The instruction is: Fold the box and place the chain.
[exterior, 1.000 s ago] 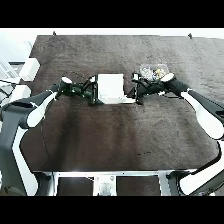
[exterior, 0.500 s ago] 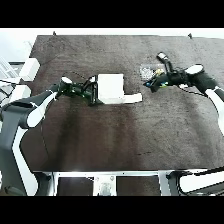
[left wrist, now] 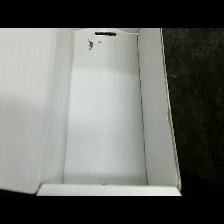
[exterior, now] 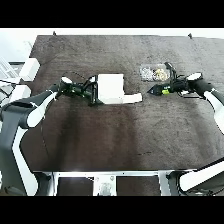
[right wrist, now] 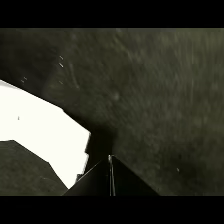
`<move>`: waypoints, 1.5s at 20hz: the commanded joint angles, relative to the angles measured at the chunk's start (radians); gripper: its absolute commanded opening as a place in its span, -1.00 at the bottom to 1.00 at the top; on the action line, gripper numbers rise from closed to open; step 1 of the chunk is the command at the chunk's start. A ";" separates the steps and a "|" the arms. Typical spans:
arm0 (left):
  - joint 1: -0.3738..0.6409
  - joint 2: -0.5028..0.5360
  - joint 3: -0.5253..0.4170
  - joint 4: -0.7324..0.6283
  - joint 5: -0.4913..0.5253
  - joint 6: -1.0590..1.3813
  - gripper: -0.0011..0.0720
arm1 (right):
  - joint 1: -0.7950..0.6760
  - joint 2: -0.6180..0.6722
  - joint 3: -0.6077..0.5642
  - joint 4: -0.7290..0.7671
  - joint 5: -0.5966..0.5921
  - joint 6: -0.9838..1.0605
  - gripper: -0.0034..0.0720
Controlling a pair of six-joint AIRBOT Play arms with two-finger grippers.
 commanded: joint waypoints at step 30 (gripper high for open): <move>0.000 0.000 0.000 0.000 0.000 0.000 0.47 | 0.237 -0.031 0.017 0.254 0.052 0.020 0.43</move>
